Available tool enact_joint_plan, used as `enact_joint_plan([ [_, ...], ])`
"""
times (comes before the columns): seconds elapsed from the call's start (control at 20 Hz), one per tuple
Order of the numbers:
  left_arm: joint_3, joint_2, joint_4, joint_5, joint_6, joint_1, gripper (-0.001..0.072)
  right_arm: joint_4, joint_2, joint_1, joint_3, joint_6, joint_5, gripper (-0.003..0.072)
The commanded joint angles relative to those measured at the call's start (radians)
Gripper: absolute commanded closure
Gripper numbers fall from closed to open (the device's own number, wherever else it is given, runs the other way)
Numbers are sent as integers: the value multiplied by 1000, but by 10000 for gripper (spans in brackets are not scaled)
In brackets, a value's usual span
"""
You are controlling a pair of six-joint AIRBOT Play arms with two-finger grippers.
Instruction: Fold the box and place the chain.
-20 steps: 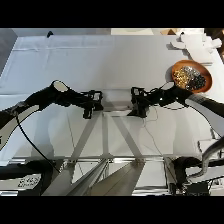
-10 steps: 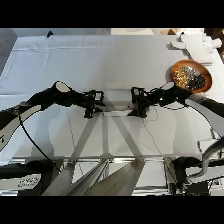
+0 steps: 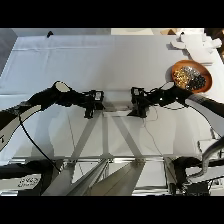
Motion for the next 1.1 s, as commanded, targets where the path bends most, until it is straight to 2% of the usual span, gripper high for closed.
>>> enact_joint_plan([
  [0.0,0,0,-46,-1,0,0,701,0,0,0,0,1,-1,289],
  [0.1,0,0,-122,0,0,0,662,0,0,0,0,1,-1,289],
  [0.15,0,0,-142,3,0,0,593,0,0,0,0,1,-1,289],
  [0.25,0,0,-145,6,0,0,400,0,0,0,0,1,-1,289],
  [0.35,0,0,-144,6,0,0,364,0,0,0,0,1,-1,289],
  [0.45,0,0,-144,2,0,0,369,0,0,0,0,1,-1,289],
  [0.5,0,0,-144,1,0,0,415,0,0,0,0,1,-1,289],
  [0.6,0,8,-137,0,0,0,690,0,0,0,0,1,-1,289],
  [0.75,0,61,-106,-1,-1,2,698,0,0,0,0,1,-1,289],
  [0.9,0,157,-26,0,-23,10,698,0,0,0,0,1,-1,289],
  [1.05,0,277,84,-7,-182,49,698,0,0,0,0,1,-1,289],
])
